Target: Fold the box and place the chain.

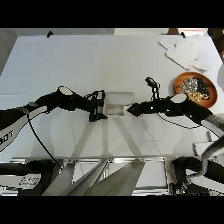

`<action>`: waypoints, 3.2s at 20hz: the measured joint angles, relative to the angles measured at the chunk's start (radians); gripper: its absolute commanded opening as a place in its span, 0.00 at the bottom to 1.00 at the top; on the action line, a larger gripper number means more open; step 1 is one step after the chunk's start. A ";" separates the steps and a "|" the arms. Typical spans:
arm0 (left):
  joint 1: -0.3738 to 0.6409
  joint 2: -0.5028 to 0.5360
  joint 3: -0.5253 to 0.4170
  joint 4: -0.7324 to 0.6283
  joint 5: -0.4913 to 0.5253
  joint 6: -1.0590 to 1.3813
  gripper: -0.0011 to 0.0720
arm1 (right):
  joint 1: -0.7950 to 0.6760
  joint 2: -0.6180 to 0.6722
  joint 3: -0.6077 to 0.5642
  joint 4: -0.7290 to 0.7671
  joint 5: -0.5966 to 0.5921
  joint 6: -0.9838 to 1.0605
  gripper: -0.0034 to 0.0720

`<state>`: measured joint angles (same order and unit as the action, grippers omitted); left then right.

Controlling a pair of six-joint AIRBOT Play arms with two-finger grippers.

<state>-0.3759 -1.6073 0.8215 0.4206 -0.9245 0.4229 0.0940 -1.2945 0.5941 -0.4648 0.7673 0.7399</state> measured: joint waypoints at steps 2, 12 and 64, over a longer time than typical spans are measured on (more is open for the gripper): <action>0.000 0.000 0.000 0.000 0.000 0.000 0.41 | 0.008 0.004 0.000 -0.006 -0.006 0.017 0.64; 0.000 0.000 0.000 -0.002 0.000 -0.003 0.41 | 0.016 0.043 0.000 -0.011 -0.001 0.095 0.64; 0.000 0.000 0.000 -0.002 0.002 -0.002 0.41 | 0.477 -0.092 0.346 -1.396 0.168 1.721 0.63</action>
<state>-0.3759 -1.6073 0.8215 0.4191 -0.9230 0.4210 0.5713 -1.3861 0.9405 -1.8606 0.9352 2.4611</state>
